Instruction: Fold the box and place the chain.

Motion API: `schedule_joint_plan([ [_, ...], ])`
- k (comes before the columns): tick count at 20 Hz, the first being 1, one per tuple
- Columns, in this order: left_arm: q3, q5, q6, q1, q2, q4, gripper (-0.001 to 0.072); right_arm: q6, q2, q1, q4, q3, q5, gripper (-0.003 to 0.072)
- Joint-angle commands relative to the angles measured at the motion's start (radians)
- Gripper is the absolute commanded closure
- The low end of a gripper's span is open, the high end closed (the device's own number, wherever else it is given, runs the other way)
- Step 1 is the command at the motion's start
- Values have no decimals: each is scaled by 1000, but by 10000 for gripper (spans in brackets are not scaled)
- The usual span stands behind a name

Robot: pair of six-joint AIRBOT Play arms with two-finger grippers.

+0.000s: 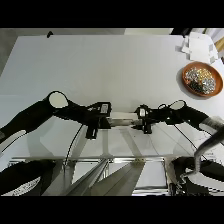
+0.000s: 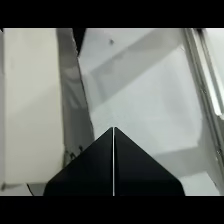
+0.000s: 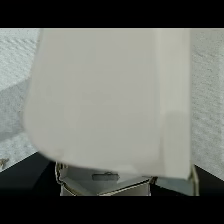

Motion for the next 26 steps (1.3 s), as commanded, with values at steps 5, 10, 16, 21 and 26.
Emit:
schedule_joint_plan([
  [5, -3, 300, 45, -27, -35, -167, 707, 0, 0, 0, 0, 1, 1, 182],
  [10, -3, 385, 91, -24, -61, -237, 707, 0, 0, 0, 1, 1, 1, 182],
  [16, -3, 389, 89, -24, -178, -249, 706, 0, 0, 0, 0, 1, 1, 182],
  [21, -3, 389, 89, -24, -190, -249, 706, 0, 0, 0, 0, 1, 1, 182],
  [26, -3, 386, 89, -24, -176, -247, 706, 0, 0, 0, 0, 1, 1, 182],
])
